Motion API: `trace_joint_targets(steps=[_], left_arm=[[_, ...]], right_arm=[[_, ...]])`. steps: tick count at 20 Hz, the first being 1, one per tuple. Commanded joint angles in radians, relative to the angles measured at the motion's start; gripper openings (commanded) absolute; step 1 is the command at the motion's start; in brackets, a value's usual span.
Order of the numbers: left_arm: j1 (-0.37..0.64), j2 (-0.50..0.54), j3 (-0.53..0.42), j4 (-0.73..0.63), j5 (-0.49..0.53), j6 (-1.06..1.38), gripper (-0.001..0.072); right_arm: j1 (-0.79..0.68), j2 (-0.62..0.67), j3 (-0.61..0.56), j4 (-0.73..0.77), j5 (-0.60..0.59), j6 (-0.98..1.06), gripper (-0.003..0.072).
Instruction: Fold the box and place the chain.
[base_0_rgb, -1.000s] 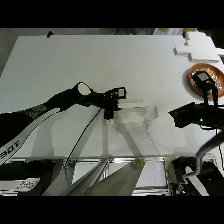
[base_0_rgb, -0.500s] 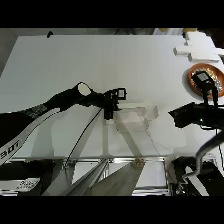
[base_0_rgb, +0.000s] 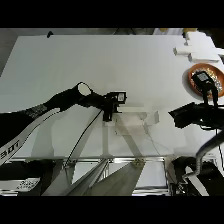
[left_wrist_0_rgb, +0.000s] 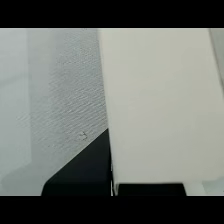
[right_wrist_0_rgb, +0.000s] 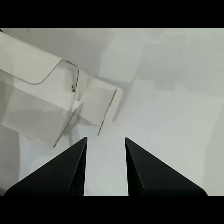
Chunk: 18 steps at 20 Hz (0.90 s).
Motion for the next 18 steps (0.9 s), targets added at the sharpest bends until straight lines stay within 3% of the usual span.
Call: trace_joint_targets(steps=[1, 18], left_arm=[[0.000, 0.000, 0.000, -0.003, -0.011, 0.025, 0.0002], [0.000, -0.023, 0.000, -0.007, -0.010, 0.048, 0.0011]], right_arm=[[0.000, 0.001, 0.001, 0.000, 0.006, 0.000, 0.0239], [0.000, 0.001, 0.001, 0.000, 0.006, 0.000, 0.0239]])
